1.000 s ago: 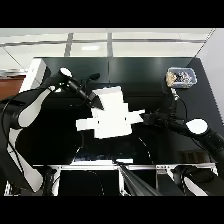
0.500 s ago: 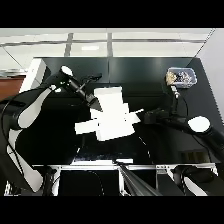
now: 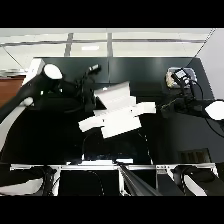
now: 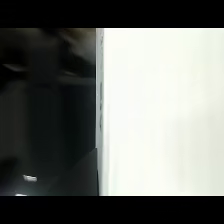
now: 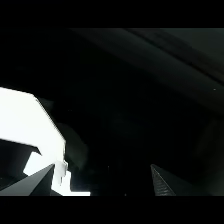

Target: Fold the box and place the chain.

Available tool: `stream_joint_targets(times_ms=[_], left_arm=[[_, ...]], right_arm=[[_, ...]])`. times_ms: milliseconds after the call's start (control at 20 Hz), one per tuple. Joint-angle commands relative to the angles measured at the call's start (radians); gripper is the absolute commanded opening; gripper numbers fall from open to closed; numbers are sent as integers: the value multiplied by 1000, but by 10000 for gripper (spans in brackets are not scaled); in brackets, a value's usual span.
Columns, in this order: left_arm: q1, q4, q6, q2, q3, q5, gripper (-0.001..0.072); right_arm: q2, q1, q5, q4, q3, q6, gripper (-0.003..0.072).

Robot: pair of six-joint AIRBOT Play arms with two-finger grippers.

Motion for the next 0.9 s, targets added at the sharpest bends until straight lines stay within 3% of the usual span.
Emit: stream_joint_targets(times_ms=[0, 250, 500, 850], left_arm=[[-45, 43, 326, 113, -183, 320, 24], [-58, 15, 436, 4, -195, 357, 25], [-71, 17, 476, -66, -185, 349, 25], [-77, 74, 476, -69, -172, 304, 25]], right_arm=[[0, -3, -2, -36, 15, -12, 687], [-3, -1, -10, 35, -11, -322, 686], [-60, -1, -16, 385, -124, -781, 687], [-205, 87, -41, 366, -150, -913, 687]])
